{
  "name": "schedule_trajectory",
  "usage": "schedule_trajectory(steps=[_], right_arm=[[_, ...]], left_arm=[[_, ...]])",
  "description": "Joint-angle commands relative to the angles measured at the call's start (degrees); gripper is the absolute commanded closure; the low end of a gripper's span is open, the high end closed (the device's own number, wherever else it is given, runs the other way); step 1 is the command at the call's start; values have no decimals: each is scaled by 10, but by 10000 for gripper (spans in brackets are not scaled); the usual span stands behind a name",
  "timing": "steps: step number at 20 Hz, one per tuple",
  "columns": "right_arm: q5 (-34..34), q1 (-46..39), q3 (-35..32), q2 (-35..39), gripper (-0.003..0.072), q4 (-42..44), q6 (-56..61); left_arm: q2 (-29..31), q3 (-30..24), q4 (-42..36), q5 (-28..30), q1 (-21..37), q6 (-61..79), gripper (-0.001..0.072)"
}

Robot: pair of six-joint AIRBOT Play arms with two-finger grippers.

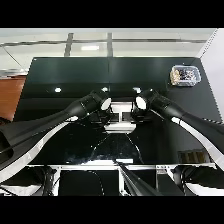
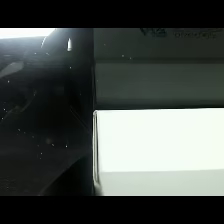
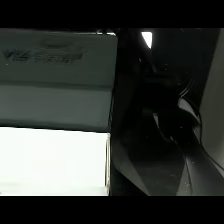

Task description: Fold the box and place the chain.

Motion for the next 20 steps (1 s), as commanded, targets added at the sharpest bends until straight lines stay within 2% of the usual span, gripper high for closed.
schedule_trajectory(steps=[1, 2, 3, 4, 10, 11, 12, 17, 19, 20], right_arm=[[21, 3, 2, -3, 672, -11, 12], [22, 3, 2, -3, 669, -15, 12], [20, 3, 2, -3, 619, -14, 12], [19, 3, 2, -3, 420, -13, 12], [20, 5, 2, -6, 443, -13, 12], [20, 5, 1, -7, 575, -11, 12], [19, 5, 2, -7, 671, -10, 12], [21, 5, 2, -6, 666, -11, 12], [21, 5, 3, 2, 412, -11, 9], [27, 5, 6, 8, 398, -11, -2]], left_arm=[[0, 0, 2, 0, 1, 1, 679], [0, 0, 2, 0, 1, 1, 679], [0, 0, 2, 0, 1, 1, 679], [0, 0, 2, 0, 0, 1, 679], [0, 0, 2, 0, 0, 1, 679], [0, 0, 2, 0, 1, 1, 679], [0, 0, 2, 0, 0, 1, 679], [0, 0, 2, 0, 1, 1, 679], [0, 0, 2, 0, 0, 1, 679], [0, 0, 2, 0, 1, 1, 679]])
